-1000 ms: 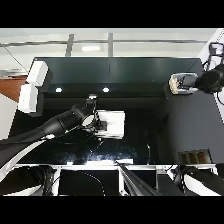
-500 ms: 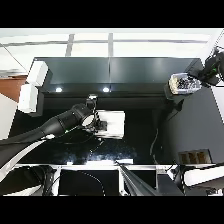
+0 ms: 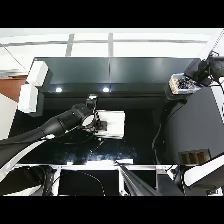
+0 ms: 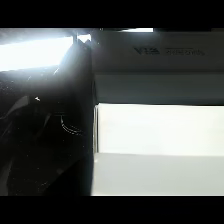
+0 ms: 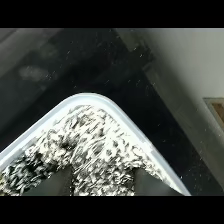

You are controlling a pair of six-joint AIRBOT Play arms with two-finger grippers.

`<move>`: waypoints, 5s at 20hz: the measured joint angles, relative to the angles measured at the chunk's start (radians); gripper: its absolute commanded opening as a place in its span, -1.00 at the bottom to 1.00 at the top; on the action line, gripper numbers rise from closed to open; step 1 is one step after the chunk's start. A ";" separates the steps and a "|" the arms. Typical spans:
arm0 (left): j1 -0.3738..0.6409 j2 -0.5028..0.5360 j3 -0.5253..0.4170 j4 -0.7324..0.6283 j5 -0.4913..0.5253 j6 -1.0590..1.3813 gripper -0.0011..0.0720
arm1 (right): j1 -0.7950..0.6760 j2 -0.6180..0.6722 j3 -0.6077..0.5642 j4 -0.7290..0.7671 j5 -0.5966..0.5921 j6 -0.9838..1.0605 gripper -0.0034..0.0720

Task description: Fold the box and place the chain.

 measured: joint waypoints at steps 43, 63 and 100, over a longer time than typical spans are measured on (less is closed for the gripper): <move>0.000 0.000 0.000 -0.005 -0.002 0.000 -0.90 | 0.563 0.830 0.155 0.684 -0.748 -0.589 -0.84; 0.000 0.000 0.000 -0.005 0.000 0.000 -0.90 | 0.768 0.608 0.007 0.751 -0.614 -0.610 -0.84; 0.000 0.000 0.000 -0.004 0.004 0.000 -0.90 | 0.699 0.778 -0.302 0.660 -0.483 -0.607 -0.84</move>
